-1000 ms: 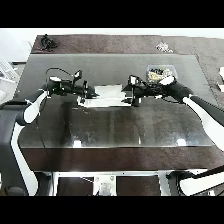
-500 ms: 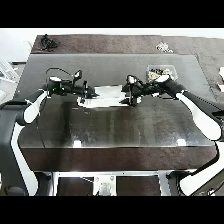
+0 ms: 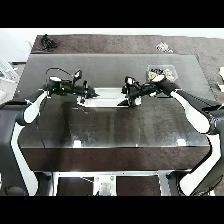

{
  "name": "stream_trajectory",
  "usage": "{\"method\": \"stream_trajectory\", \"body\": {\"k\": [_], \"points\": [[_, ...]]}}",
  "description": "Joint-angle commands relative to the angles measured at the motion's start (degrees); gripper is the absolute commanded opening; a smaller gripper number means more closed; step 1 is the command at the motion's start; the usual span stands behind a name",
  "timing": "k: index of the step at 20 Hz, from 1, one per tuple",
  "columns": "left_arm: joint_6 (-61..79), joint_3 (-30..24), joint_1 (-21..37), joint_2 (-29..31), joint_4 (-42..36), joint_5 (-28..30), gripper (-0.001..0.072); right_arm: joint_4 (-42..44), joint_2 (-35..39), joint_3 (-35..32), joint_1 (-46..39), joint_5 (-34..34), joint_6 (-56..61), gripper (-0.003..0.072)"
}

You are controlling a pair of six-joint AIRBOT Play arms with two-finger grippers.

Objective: Fold the box and place the chain.

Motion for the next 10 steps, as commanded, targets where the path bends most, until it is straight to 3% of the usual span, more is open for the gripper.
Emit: {"method": "stream_trajectory", "body": {"k": [1, 10], "points": [[-0.02, 0.07, 0.04, 0.04, 0.0, 0.04, 0.0021, 1.6, -1.49, 1.33, 0.11, 1.9, -0.52, 0.0628], [-0.02, 0.07, 0.07, 0.04, 0.0, 0.04, 0.0021, 1.6, -4.79, 2.45, 0.11, 3.13, -1.11, 0.0629]]}}
